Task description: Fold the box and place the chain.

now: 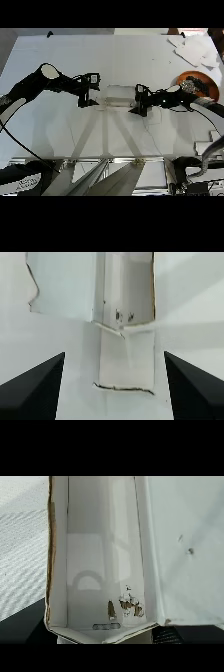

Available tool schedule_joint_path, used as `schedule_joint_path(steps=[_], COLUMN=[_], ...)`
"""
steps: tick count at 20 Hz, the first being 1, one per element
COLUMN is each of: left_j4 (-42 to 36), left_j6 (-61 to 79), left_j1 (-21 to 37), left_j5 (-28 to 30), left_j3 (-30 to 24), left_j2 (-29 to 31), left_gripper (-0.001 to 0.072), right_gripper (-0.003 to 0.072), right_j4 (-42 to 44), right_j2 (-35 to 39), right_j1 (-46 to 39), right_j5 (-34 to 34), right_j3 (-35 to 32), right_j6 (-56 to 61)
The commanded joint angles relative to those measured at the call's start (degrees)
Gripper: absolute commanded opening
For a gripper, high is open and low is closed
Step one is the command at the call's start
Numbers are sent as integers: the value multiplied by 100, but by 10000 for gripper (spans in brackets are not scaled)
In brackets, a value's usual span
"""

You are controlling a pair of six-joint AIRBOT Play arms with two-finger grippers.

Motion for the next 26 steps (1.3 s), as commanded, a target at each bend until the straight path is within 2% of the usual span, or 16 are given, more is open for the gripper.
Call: schedule_joint_path(steps=[1, 2, 4, 5, 8, 10, 13, 24, 25, 26], left_j4=[-363, -387, -498, -490, -420, -295, 85, 70, -31, -101], left_j6=[17, 15, 15, 15, 15, 17, 15, 328, 328, 328], left_j1=[0, 0, -11, -20, -24, -37, -120, -348, -363, -369], left_j5=[302, 422, 476, 455, 433, 389, 271, 223, 227, 223], left_j3=[0, 0, 0, 0, 0, 0, 0, 0, 0, 0], left_j2=[-20, -50, -133, -186, -382, -531, -726, -999, -1014, -1021], left_gripper=[686, 634, 423, 369, 358, 201, 209, 197, 182, 107], right_gripper=[503, 503, 503, 503, 503, 503, 503, 503, 503, 503], right_j4=[2, 2, 2, 2, 0, 2, 2, 2, 2, 2], right_j2=[-2, -2, -2, -2, -2, -2, -2, -2, -2, -2], right_j1=[0, 0, 0, 0, 0, 0, 0, 0, 0, 0], right_j5=[0, 2, 2, 0, 0, 2, 0, 2, 2, 2], right_j3=[2, 4, 2, 4, 4, 4, 2, 4, 4, 4], right_j6=[0, 0, 0, 0, 0, 0, 0, 0, 0, 0])
